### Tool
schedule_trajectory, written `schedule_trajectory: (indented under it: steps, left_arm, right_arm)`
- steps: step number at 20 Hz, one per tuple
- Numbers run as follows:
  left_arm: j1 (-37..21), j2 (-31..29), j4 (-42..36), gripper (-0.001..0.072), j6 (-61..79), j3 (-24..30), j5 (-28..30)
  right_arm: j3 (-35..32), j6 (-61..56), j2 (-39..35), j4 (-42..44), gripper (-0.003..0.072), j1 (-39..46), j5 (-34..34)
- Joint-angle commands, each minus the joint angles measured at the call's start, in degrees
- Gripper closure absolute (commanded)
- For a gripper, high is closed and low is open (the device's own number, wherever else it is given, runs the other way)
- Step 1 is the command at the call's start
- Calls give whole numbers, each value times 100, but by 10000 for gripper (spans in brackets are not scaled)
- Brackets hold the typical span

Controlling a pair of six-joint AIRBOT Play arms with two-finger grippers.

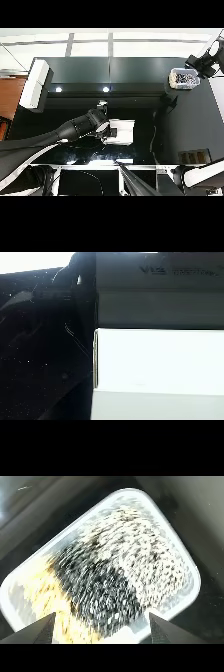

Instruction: Fold the box and place the chain.

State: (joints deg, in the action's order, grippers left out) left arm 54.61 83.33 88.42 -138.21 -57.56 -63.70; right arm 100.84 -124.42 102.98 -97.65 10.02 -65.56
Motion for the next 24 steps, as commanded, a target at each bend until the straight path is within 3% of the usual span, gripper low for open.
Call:
schedule_trajectory:
  steps: [1,15,17,20,24]
  left_arm:
    - [-4,2,0,676,0,2,-2]
    - [-4,2,0,676,0,2,-4]
    - [-4,2,0,676,0,2,-4]
    - [-4,2,0,676,0,2,-4]
    - [-4,2,2,676,0,2,-4]
  right_arm:
    - [448,-420,529,107,-10,227,-11]
    - [448,-352,1047,304,-7,391,219]
    - [450,-348,1086,363,166,389,216]
    - [498,0,1084,629,642,389,240]
    - [800,352,1025,678,641,391,-79]
